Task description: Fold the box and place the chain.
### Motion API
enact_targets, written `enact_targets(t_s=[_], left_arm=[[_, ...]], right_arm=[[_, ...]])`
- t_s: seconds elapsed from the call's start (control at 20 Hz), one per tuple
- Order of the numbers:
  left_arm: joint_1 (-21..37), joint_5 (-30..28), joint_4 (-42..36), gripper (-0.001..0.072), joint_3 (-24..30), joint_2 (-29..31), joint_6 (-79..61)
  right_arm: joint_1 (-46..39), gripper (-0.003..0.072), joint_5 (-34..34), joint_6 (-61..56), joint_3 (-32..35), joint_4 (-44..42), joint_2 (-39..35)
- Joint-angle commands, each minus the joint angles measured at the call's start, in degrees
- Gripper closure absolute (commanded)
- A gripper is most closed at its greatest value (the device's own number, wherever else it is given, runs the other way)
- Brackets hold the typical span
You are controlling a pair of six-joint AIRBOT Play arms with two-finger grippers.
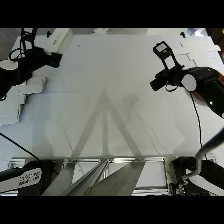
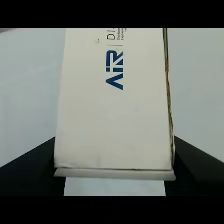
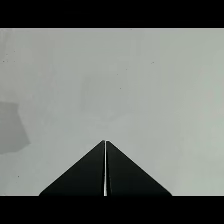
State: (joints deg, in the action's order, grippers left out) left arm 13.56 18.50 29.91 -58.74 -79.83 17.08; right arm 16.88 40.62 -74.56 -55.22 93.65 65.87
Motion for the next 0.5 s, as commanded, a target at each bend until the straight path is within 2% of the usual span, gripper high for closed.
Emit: enact_targets(t_s=[0.0, 0.3, 0.45], left_arm=[[4.35, -2.45, 6.73, 0.0702, 0.04, -3.63, 5.33], [9.16, -2.64, 8.24, 0.0702, 0.04, -12.61, 8.94], [9.38, -2.01, 11.58, 0.0691, 0.04, -14.64, 8.87]], right_arm=[[0.02, 0.0680, 0.02, 0.00, -0.04, -0.02, -0.02], [0.02, 0.0680, 0.02, 0.00, -0.04, -0.02, -0.02], [0.02, 0.0680, 0.02, 0.02, -0.04, -0.02, -0.02]])
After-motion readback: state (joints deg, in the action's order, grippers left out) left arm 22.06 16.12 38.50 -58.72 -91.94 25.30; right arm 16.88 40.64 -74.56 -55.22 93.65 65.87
